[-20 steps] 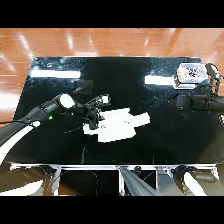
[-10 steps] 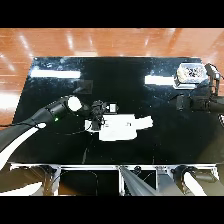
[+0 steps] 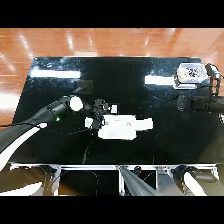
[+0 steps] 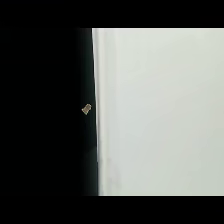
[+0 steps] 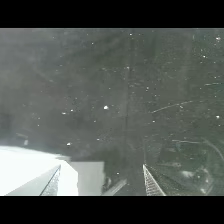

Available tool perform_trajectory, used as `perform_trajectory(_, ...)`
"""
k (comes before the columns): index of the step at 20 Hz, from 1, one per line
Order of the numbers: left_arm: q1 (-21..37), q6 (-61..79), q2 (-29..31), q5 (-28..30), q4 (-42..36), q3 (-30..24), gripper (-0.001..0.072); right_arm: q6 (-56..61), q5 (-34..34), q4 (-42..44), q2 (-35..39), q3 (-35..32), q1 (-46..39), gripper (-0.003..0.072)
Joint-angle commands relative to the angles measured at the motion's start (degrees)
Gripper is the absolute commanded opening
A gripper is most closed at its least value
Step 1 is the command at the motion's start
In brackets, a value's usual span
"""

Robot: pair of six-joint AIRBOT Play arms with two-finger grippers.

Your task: Fold the box and place the chain.

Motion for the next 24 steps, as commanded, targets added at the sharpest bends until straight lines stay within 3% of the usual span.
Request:
perform_trajectory(1, 0.00, -3.78, -0.04, 0.17, 0.11, 0.00, 0.0022, -11.41, 5.18, -0.13, -0.13, -2.10, 4.17, 0.0605)
perform_trajectory(5, -0.02, -4.94, -0.11, 0.28, 0.07, 0.00, 0.0022, -37.55, -5.55, 2.47, -0.33, -14.95, 18.75, 0.0606)
perform_trajectory(8, -0.02, -5.07, -0.15, 0.15, 0.07, -0.02, 0.0022, -55.10, -14.14, 1.25, -0.44, -18.82, 26.86, 0.0606)
perform_trajectory(12, -0.02, -5.07, -0.22, 0.28, 0.04, -0.02, 0.0022, -56.94, -17.29, 1.95, -1.09, -21.11, 30.08, 0.0606)
perform_trajectory(14, -0.02, -6.93, -0.22, 0.42, 0.07, -0.02, 0.0022, -59.04, -18.49, 6.23, -1.29, -24.68, 30.25, 0.0607)
perform_trajectory(16, -0.04, -8.13, -0.22, 0.17, 0.07, -0.02, 0.0022, -64.24, -22.03, 8.24, -1.29, -26.80, 32.63, 0.0710)
perform_trajectory(24, -0.04, -9.38, -0.22, 0.22, 0.07, -0.02, 0.0022, -64.35, -37.53, 12.09, -2.64, -26.99, 42.01, 0.0709)
